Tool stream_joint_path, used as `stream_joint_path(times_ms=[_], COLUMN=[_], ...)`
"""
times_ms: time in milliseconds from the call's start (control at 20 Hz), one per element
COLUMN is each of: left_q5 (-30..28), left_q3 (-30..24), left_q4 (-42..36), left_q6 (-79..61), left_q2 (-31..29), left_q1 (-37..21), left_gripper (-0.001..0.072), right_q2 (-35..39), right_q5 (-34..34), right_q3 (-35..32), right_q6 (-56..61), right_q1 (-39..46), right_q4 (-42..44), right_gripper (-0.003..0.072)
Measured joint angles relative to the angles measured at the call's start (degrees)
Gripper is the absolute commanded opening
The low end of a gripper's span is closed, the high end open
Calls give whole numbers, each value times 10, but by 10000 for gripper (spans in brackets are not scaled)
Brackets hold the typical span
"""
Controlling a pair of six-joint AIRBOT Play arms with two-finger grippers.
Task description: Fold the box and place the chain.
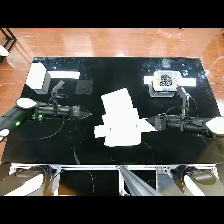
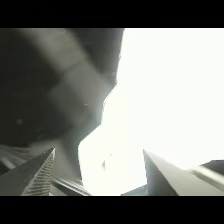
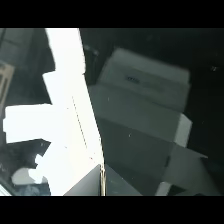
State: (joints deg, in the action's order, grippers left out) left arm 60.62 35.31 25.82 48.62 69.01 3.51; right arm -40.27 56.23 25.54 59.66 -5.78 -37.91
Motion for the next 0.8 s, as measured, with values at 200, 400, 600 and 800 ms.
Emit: stream_joint_path(times_ms=[200,400,600,800], left_q5=[31,67,115,155], left_q3=[42,100,140,154], left_q4=[-37,-50,-54,-66], left_q6=[-112,-188,-262,-326], left_q2=[93,168,221,251], left_q1=[31,69,95,103], left_gripper=[639,632,621,613], right_q2=[9,11,11,11], right_q5=[-2,2,3,3], right_q3=[-12,-16,-16,-16], right_q6=[-2,-2,-1,-1], right_q1=[-15,-19,-21,-21], right_q4=[14,22,24,25], right_gripper=[20,20,20,20])
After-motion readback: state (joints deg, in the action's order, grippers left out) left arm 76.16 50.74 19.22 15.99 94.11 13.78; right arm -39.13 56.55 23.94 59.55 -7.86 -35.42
